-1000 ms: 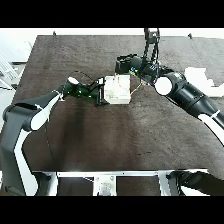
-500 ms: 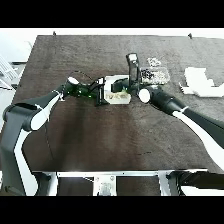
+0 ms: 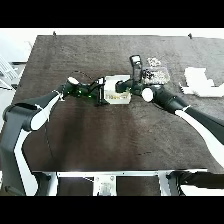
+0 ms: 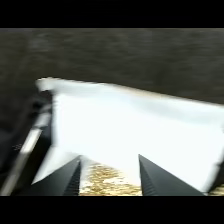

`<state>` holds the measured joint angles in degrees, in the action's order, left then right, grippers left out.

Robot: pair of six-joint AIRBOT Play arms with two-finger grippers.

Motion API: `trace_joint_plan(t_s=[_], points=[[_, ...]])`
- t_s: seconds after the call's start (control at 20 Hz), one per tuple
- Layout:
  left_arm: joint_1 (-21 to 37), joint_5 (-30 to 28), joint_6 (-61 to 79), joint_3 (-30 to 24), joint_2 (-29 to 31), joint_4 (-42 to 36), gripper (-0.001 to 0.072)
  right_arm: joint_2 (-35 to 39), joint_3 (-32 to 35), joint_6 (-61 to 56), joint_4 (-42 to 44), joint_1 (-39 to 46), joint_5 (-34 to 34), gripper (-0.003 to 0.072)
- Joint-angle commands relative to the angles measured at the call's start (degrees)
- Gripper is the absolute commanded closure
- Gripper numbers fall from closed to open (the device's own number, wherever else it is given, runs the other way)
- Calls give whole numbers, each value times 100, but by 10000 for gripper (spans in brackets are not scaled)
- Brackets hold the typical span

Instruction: Fold the box and place the chain.

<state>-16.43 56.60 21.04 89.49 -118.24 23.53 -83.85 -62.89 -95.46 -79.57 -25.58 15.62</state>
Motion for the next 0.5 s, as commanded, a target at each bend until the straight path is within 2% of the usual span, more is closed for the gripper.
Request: trace_joint_plan(t_s=[0.0, 0.05, 0.2, 0.35, 0.45], points=[[2, -2, 0, -2, -2, 0, 90, 70, 94, -92, -79, 684, 103, 183], [2, -4, 0, -2, -2, 0, 90, 15, 138, -199, -37, 960, 101, 152], [2, -7, 0, -2, -2, 0, 90, -372, 98, -155, 299, 1626, 96, 153], [2, -7, 0, -2, -2, 0, 90, -946, -234, 579, 1038, 1919, 118, 153], [2, -7, 0, -2, -2, 0, 90, -1344, -608, 1213, 1644, 1967, 361, 153]])
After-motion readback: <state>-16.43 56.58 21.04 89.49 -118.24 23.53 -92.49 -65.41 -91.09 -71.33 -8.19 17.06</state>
